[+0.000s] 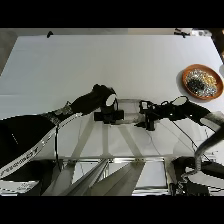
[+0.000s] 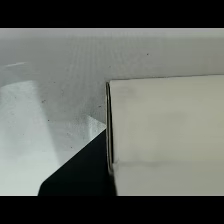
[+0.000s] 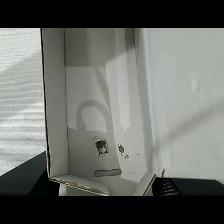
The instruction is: Fold the box and place the chain.
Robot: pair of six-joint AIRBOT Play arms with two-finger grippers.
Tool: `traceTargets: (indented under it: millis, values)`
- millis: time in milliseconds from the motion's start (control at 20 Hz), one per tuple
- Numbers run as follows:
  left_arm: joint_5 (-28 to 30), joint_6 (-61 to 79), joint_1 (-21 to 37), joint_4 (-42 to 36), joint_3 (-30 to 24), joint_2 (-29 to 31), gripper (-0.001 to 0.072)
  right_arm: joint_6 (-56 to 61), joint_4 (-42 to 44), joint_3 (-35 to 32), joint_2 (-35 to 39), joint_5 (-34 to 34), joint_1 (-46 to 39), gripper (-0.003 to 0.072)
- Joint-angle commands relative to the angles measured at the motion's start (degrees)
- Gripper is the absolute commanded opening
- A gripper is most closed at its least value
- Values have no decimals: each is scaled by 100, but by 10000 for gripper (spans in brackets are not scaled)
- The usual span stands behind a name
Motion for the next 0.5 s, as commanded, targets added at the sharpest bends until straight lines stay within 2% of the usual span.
traceTargets:
  millis: [0,150,200,300,400,450]
  values:
    - [17,17,-2,15,-17,-4,9,-4,-7,0,4,0,4,444]
    - [15,20,-4,9,-17,-4,20,-4,-7,0,4,0,4,444]
    - [17,22,-13,-4,-17,-4,87,-4,-7,0,4,0,4,444]
    - [17,20,-15,-7,-17,-4,354,-2,-7,0,4,0,4,444]
    - [17,17,-15,-4,-17,-4,341,-4,-7,0,4,-2,4,444]
    - [17,20,-13,-7,-17,-4,310,-4,-7,0,4,0,4,444]
